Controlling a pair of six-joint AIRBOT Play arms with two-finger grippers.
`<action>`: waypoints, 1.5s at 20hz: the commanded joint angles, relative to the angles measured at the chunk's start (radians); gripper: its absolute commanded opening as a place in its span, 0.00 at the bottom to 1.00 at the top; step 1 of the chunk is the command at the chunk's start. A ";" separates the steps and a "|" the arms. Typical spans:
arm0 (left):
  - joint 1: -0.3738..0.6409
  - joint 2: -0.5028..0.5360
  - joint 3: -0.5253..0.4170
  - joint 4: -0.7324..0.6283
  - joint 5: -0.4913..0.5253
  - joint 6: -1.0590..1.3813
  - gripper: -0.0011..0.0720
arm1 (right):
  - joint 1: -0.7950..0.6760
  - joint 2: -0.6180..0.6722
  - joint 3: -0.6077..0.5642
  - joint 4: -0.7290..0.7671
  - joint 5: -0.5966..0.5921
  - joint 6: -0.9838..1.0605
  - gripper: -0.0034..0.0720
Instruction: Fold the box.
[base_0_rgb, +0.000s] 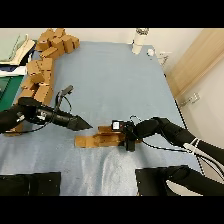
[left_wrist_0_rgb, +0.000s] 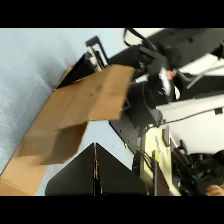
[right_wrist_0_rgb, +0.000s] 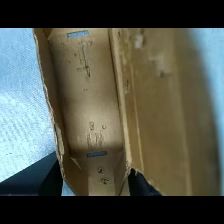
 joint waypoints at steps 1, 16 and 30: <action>-0.003 0.122 -0.009 0.091 -0.005 0.036 0.03 | 0.000 0.000 0.001 0.000 0.000 -0.001 0.58; -0.202 0.054 -0.106 -0.182 0.045 -0.272 0.03 | 0.000 0.000 0.001 0.000 0.000 0.000 0.58; -0.357 -0.237 0.088 -0.233 0.480 -0.384 0.03 | 0.000 0.000 0.001 0.000 0.001 -0.001 0.58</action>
